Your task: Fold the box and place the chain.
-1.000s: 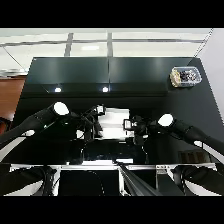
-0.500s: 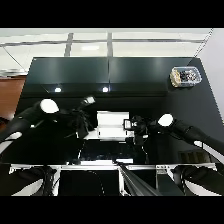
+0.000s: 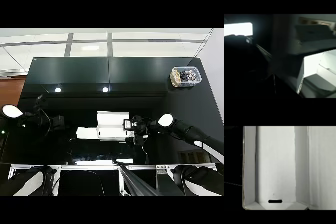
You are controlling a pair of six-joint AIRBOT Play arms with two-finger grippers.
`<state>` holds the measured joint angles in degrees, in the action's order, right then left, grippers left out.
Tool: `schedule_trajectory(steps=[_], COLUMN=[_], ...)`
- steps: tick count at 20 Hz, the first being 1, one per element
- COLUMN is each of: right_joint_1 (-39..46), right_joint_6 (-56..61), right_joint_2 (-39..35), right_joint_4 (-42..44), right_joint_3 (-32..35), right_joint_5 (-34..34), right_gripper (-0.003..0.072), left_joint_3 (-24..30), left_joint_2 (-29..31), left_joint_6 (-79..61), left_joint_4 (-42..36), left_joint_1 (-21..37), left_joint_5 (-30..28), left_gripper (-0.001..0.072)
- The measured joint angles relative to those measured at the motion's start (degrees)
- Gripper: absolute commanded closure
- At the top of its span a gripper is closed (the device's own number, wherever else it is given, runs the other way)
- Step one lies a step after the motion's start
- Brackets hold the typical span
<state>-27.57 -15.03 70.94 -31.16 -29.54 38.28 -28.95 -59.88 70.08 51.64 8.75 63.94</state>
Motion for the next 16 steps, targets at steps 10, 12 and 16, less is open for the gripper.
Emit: schedule_trajectory(steps=[10, 12, 16], right_joint_1=[0.0, 0.0, 0.0], right_joint_6=[0.0, 0.0, 0.0], right_joint_2=[0.0, 0.0, 0.0], right_joint_4=[0.0, 0.0, 0.0], right_joint_3=[0.0, 0.0, 0.0], right_joint_5=[0.02, 0.02, 0.02], right_gripper=[0.0558, 0.0558, 0.0558], left_joint_3=[6.47, 6.64, 6.71], left_joint_2=[-7.02, -7.43, -8.17], left_joint_6=[-3.34, -3.52, -4.46], left_joint_4=[-13.92, -14.47, -16.41], left_joint_1=[-9.05, -11.08, -12.66], left_joint_5=[-2.38, -3.63, -4.83], left_gripper=[0.0681, 0.0681, 0.0681])
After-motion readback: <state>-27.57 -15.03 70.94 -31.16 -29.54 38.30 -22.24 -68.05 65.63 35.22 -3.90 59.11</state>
